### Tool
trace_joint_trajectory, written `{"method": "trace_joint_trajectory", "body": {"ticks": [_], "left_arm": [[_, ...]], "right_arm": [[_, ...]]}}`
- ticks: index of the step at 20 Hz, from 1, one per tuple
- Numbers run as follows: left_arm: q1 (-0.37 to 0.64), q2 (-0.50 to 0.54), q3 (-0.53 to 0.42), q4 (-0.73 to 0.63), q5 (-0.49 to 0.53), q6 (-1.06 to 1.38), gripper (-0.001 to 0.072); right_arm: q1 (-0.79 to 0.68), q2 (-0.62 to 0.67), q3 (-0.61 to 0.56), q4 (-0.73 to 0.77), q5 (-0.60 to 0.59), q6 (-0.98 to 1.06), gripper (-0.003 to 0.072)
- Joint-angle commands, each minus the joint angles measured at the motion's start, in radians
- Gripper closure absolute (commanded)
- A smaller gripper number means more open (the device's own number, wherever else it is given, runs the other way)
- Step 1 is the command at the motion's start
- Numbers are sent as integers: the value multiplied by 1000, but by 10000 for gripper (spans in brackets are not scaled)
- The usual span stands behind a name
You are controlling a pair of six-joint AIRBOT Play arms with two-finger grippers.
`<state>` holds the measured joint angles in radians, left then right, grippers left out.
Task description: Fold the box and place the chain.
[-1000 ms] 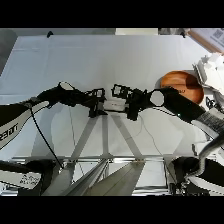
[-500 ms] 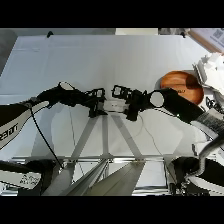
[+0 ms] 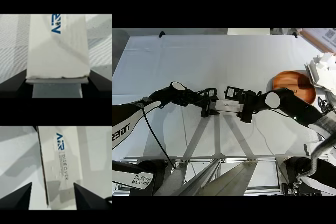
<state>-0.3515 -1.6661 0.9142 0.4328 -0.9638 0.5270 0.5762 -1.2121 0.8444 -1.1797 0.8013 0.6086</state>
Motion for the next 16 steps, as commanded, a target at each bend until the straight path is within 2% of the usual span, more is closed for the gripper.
{"method": "trace_joint_trajectory", "body": {"ticks": [1,3,4,8,9,12,16], "left_arm": [[0,1,0,2,-5,0,322],[0,1,0,2,-5,0,322],[1,1,0,2,-5,0,322],[0,1,0,2,-5,0,322],[0,1,0,2,-5,0,322],[1,1,0,2,-5,0,322],[1,1,0,2,-5,0,322]], "right_arm": [[0,34,1,18,25,66,292],[0,34,1,70,19,144,564],[0,34,1,116,3,165,605],[-23,8,1,431,-135,181,612],[-44,-8,0,523,-151,181,668],[-99,-67,1,645,-121,181,673],[-106,-178,0,668,1,181,674]]}}
